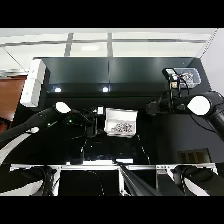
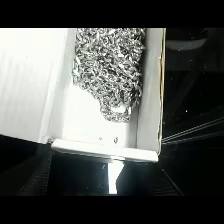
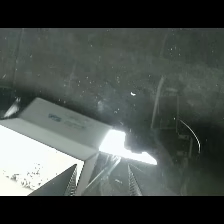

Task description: Fold the box and place the chain.

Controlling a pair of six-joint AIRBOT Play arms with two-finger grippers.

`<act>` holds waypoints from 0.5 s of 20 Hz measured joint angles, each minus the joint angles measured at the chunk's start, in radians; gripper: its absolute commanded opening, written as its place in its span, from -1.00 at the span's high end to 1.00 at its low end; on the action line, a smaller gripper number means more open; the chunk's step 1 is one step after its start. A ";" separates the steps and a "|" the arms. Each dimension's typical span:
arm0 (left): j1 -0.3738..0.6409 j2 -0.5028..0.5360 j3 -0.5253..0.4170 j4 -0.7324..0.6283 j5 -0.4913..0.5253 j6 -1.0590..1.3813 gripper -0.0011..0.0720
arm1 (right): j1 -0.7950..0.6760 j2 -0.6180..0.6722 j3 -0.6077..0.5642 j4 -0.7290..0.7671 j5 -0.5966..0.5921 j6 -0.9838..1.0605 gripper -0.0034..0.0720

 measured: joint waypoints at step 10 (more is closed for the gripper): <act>-0.068 -0.003 0.003 -0.001 0.033 0.050 -0.34 | 0.002 -0.007 -0.017 0.009 -0.074 -0.001 -0.89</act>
